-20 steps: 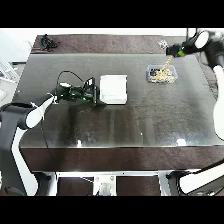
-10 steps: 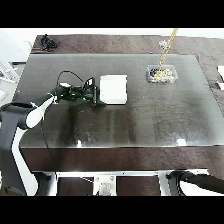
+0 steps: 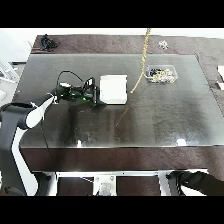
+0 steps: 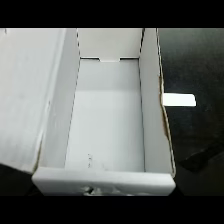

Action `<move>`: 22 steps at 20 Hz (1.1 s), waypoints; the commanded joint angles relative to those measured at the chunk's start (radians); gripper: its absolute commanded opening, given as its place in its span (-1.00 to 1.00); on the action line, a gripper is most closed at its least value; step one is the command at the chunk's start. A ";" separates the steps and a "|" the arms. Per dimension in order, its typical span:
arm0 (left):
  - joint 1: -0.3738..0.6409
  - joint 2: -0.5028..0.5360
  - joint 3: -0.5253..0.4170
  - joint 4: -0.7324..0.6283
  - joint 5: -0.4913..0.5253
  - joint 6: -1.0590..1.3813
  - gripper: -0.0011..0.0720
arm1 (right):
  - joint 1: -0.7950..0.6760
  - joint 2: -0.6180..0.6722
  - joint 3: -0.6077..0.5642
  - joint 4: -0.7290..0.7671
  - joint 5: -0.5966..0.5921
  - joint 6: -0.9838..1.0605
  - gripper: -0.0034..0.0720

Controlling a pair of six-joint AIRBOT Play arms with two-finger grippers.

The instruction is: Fold the box and place the chain.

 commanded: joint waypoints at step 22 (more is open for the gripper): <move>0.000 0.001 0.000 0.000 0.000 0.000 0.74 | 0.121 -0.104 -0.040 0.029 -0.090 -0.049 -0.90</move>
